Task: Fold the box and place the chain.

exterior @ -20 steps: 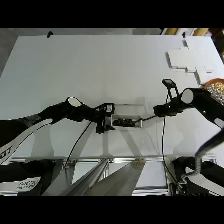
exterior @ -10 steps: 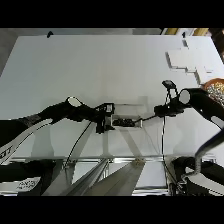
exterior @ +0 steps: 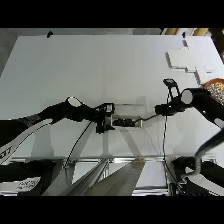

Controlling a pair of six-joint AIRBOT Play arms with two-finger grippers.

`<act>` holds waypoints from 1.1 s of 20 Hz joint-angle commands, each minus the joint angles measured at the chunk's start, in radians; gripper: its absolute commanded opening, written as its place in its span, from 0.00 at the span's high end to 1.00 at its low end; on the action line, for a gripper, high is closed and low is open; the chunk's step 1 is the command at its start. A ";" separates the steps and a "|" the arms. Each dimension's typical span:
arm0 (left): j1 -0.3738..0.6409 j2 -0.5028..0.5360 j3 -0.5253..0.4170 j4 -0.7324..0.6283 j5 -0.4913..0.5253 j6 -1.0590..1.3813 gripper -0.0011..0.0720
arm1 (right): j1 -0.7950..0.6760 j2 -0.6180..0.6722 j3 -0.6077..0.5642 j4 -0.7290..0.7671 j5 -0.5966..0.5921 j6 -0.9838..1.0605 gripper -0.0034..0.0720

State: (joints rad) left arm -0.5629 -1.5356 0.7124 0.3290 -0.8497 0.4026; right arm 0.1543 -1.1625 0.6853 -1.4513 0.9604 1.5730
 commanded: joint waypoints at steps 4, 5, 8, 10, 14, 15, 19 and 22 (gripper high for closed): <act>0.000 0.000 0.000 0.000 0.000 0.000 0.94 | 0.000 0.182 0.001 0.105 0.052 -0.059 0.94; 0.000 0.000 0.000 0.000 0.000 0.000 0.94 | 0.001 0.212 0.001 0.140 0.065 -0.070 0.94; 0.000 0.000 0.000 0.000 0.000 0.000 0.94 | 0.000 0.286 0.001 0.259 0.111 -0.145 0.94; 0.000 0.000 0.000 0.000 0.000 0.000 0.94 | 0.010 0.321 -0.001 0.341 0.129 -0.180 0.94; 0.000 0.000 0.000 0.000 0.000 0.000 0.94 | 0.124 0.341 -0.001 0.452 0.121 -0.223 0.94; 0.000 0.000 0.000 0.000 0.000 0.000 0.94 | 0.168 0.341 -0.001 0.488 0.103 -0.237 0.94; 0.000 0.000 0.000 0.000 0.000 0.000 0.94 | 0.349 0.341 -0.001 0.577 -0.038 -0.247 0.94; 0.000 0.000 0.000 0.000 0.000 0.000 0.94 | 0.452 0.340 -0.001 0.577 -0.139 -0.247 0.94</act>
